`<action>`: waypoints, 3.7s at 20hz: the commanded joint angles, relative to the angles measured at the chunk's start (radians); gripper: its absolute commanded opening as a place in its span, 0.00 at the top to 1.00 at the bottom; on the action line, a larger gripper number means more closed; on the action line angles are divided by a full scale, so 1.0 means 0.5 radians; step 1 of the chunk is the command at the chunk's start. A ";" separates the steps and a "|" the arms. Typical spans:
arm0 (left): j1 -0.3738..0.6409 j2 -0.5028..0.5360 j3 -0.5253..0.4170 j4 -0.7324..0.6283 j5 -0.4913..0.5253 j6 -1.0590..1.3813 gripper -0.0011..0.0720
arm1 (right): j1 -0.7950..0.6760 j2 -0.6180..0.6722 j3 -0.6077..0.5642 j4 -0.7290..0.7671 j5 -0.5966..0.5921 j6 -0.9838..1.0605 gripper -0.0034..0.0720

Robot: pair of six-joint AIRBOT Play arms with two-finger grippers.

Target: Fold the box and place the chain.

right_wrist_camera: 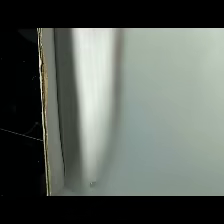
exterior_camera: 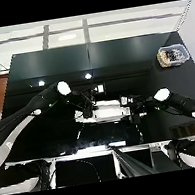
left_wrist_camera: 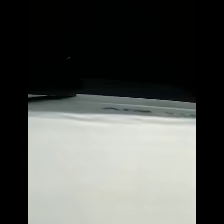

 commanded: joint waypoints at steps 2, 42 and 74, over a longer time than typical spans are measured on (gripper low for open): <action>0.001 0.073 0.008 -0.043 -0.022 0.006 0.72 | 0.002 0.000 0.000 0.002 -0.004 0.003 0.32; -0.065 0.314 -0.356 -0.188 0.329 -1.257 0.95 | 0.072 0.000 -0.002 -0.072 -0.005 0.006 0.73; -0.159 0.668 -0.679 0.188 0.356 -0.076 0.08 | 0.072 0.000 -0.002 -0.069 -0.005 0.006 0.73</action>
